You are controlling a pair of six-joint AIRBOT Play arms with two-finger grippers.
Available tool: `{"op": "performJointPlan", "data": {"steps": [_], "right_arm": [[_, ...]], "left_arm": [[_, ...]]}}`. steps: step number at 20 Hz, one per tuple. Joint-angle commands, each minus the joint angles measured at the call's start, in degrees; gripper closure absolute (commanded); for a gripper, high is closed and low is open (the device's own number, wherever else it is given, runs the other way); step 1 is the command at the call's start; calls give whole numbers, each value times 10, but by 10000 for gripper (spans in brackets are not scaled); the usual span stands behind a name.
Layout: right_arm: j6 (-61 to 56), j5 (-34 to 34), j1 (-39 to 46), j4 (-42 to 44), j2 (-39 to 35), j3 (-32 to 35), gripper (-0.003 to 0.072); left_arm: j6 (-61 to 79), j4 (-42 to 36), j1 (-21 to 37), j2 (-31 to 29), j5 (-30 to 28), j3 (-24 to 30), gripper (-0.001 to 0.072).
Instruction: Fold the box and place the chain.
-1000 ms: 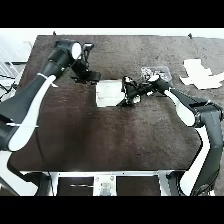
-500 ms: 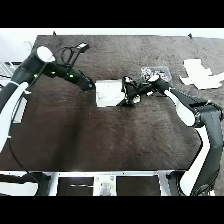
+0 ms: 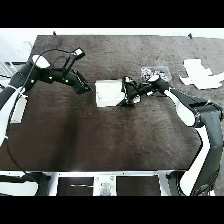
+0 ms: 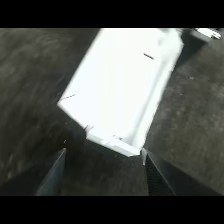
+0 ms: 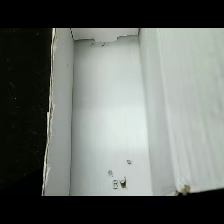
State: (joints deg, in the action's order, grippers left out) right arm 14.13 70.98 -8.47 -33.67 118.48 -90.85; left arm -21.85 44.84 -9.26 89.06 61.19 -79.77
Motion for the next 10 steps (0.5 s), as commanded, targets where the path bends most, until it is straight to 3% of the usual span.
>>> {"op": "performJointPlan", "data": {"steps": [1, 6, 10], "right_arm": [[0, 0, 0, 0, 0, 0, 101], [0, 0, 0, 0, 0, 0, 100], [0, 0, 0, 0, 0, 0, 101]], "left_arm": [[179, -71, 13, 2, 23, 26, 121], [281, -143, 56, 85, 56, 31, 120], [358, -146, 47, 129, 27, 17, 120]]}}
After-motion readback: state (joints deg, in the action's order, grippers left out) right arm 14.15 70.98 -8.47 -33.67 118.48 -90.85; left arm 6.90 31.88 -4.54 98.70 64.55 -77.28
